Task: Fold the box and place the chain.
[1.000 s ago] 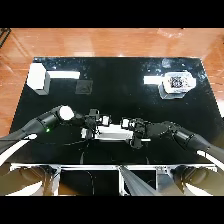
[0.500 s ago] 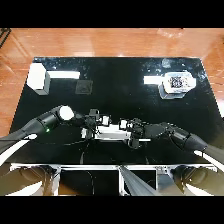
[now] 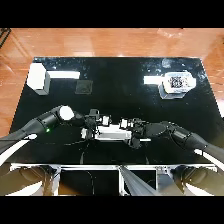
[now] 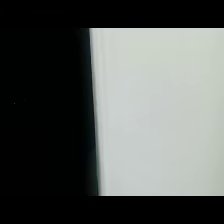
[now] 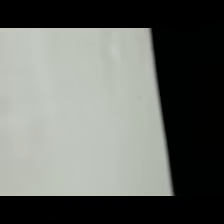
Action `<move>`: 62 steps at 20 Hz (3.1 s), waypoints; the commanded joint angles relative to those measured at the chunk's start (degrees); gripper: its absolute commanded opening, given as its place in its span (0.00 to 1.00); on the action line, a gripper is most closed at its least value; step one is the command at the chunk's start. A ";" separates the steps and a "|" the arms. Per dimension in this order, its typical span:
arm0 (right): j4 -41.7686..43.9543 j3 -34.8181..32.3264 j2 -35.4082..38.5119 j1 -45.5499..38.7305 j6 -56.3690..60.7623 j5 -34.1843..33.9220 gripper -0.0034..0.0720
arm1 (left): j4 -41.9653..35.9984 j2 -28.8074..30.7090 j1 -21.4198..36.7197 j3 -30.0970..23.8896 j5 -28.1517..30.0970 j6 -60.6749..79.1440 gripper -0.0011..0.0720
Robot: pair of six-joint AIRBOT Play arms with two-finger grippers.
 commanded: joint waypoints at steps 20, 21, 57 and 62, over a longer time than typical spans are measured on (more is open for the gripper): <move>-0.04 -0.02 1.01 -0.42 0.04 -1.68 0.67 | 0.04 0.02 0.02 0.02 0.09 -0.63 0.05; -0.04 -0.02 1.01 -0.42 0.04 -1.66 0.67 | 0.04 0.02 0.02 0.02 0.07 -0.63 0.05; -1.38 0.09 1.01 -0.42 0.04 -1.01 0.22 | 9.81 17.31 4.42 -0.02 -29.55 -43.36 0.04; -1.36 0.09 1.01 -0.42 0.04 -0.98 0.22 | -8.52 16.35 4.31 -0.09 -11.43 -39.74 0.05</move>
